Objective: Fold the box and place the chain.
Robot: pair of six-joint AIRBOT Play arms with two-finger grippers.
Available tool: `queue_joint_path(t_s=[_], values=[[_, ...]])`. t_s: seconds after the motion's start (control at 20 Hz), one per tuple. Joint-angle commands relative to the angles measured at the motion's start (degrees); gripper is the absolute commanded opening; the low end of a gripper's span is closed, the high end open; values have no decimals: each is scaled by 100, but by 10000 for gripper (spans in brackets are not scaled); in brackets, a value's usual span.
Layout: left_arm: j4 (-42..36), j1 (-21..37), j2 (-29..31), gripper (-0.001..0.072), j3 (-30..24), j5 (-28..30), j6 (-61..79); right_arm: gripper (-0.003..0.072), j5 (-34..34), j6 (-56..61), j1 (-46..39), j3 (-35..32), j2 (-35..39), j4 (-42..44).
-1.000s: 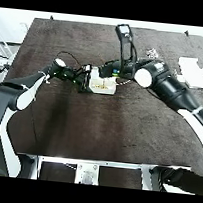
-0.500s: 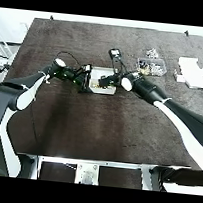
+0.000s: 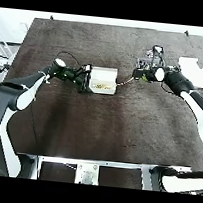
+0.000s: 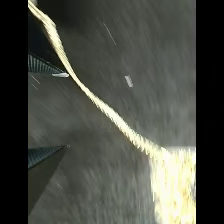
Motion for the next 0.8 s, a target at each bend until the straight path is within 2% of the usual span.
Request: queue_joint_path(t_s=[0.0, 0.4, 0.45, 0.55, 0.6, 0.65, 0.7, 0.75], values=[[0, 4, 0, 360, 4, 2, 0, 505, -649, -354, -549, 181, -667, 686], [0, 4, 0, 360, 4, 2, 0, 498, -634, -1838, -656, 1353, -1788, 2251], [0, 4, 0, 360, 4, 0, 0, 450, -575, -1856, -656, 1471, -1912, 2291], [2, 4, 0, 360, 4, 2, 0, 306, -498, -1860, -649, 1596, -2020, 2312], [2, 4, 0, 361, 4, 0, 0, 212, -501, -1950, -649, 1617, -2020, 2310], [2, 4, 0, 361, 4, 2, 0, 52, -466, -2098, -638, 1652, -2006, 2312], [2, 4, 0, 361, 4, 0, 0, 9, -264, -2212, -601, 1711, -1932, 2312], [0, 4, 0, 361, 4, -2, 0, 7, -15, -2380, -522, 1740, -1766, 2330]])
